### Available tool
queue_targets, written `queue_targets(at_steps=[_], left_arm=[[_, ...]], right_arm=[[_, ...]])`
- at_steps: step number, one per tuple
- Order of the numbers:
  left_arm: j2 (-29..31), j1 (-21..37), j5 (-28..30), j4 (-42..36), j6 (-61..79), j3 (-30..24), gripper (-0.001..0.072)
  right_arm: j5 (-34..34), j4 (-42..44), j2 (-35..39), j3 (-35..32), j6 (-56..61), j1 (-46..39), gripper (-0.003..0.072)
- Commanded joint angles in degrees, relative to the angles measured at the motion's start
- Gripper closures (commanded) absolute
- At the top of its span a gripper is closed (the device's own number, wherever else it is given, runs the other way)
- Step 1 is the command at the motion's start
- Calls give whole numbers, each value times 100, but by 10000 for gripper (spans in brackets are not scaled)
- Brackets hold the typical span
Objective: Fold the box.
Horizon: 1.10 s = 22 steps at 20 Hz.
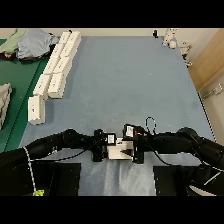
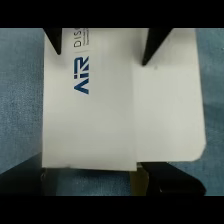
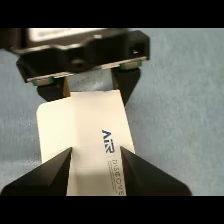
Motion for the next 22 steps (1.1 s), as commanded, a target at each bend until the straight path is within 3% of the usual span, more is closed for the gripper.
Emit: queue_targets(at_steps=[1, 8, 22], left_arm=[[-4, 0, 2, 0, 2, -2, 189], [-4, 2, 2, 0, 2, -2, 189], [-4, 2, 2, 0, 2, -2, 189]], right_arm=[[103, -111, -7, -11, -490, 212, 113], [284, -649, -372, -11, -769, 212, 96], [557, -793, 164, 2, -769, 212, 97]])
